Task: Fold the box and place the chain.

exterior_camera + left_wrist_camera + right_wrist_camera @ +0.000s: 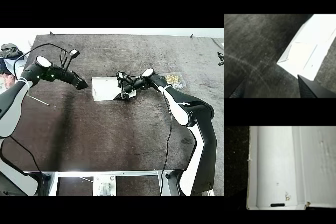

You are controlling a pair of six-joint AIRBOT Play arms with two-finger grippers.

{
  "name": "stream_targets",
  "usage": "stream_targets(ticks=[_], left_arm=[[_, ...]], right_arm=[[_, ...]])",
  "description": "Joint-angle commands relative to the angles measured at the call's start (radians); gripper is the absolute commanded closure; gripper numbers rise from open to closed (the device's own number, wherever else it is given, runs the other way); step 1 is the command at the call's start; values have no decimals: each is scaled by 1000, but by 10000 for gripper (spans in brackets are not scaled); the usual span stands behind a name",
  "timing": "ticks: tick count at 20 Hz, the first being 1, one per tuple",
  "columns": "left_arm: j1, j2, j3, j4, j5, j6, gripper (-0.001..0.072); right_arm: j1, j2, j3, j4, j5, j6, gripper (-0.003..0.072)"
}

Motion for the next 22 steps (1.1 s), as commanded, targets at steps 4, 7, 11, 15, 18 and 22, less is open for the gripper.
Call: stream_targets(ticks=[4,7,11,15,18,22], left_arm=[[3,-137,79,-122,-85,373,50],[3,-178,90,-121,-171,505,50],[3,-206,91,-128,-271,621,44],[2,-231,91,-220,-271,750,-11],[2,-249,91,-227,-267,752,-11],[1,-250,91,-267,-259,768,-11]], right_arm=[[0,0,1,0,0,0,412],[0,0,1,0,0,0,412],[0,0,1,0,0,0,412],[0,0,1,0,0,0,412],[0,0,1,0,0,0,412],[0,0,1,0,0,0,412]])
